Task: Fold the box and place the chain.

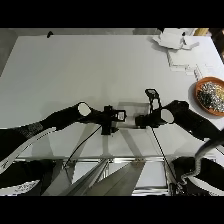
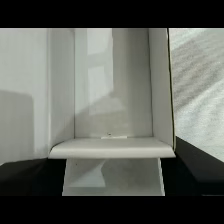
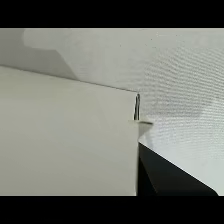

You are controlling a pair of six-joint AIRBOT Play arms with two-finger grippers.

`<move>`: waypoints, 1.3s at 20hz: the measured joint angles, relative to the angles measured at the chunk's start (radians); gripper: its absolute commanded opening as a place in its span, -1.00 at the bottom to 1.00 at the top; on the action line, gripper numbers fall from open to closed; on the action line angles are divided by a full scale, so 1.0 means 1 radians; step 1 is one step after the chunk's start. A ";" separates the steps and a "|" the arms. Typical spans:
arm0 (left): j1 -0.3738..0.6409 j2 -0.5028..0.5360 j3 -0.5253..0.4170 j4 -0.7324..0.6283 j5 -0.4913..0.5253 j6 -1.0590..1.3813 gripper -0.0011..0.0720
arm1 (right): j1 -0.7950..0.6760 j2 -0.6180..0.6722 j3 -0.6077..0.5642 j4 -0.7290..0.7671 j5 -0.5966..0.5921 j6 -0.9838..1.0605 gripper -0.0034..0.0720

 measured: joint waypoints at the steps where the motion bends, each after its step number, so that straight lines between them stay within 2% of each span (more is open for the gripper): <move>1: 0.000 0.000 0.000 0.000 0.000 0.000 -0.28 | 0.006 -0.014 0.007 -0.019 0.006 0.032 -0.02; 3: 0.000 0.000 0.000 0.000 0.000 0.000 -0.28 | 0.015 -0.039 0.018 -0.048 0.009 0.084 -0.03; 7: 0.000 0.000 0.000 0.000 0.001 0.000 -0.28 | 0.022 -0.059 0.026 -0.075 0.000 0.130 -0.45; 9: 0.000 0.000 0.000 0.000 0.001 -0.001 -0.28 | 0.023 -0.063 0.027 -0.087 0.000 0.140 -0.54; 10: 0.000 0.000 0.000 0.000 0.000 -0.001 -0.28 | 0.024 -0.064 0.027 -0.090 -0.001 0.143 -0.73; 11: 0.000 0.000 0.000 -0.001 0.000 -0.002 -0.28 | 0.024 -0.066 0.027 -0.096 0.001 0.145 -0.81; 15: 0.000 0.000 0.000 -0.001 0.001 -0.001 -0.28 | 0.024 -0.074 0.029 -0.096 0.005 0.151 -0.87; 16: 0.000 0.000 0.000 -0.001 0.001 -0.001 -0.28 | 0.024 -0.076 0.029 -0.096 0.008 0.151 -0.82; 17: 0.000 0.000 0.000 -0.001 0.001 -0.001 -0.28 | 0.024 -0.077 0.029 -0.096 0.010 0.151 -0.63; 18: 0.000 0.000 0.000 0.000 0.001 0.001 -0.28 | 0.024 -0.080 0.028 -0.096 0.013 0.149 -0.56; 20: 0.000 0.000 0.000 0.000 0.001 0.001 -0.28 | 0.024 -0.082 0.028 -0.094 0.020 0.148 -0.56; 21: 0.000 0.000 0.000 0.000 0.001 0.001 -0.28 | 0.024 -0.082 0.028 -0.097 0.023 0.148 -0.59; 23: 0.000 0.000 0.000 0.000 0.001 0.001 -0.28 | 0.024 -0.083 0.028 -0.096 0.022 0.148 -0.84; 26: 0.000 0.000 0.000 -0.002 0.002 -0.001 -0.28 | 0.024 -0.083 0.028 -0.097 0.023 0.154 -0.87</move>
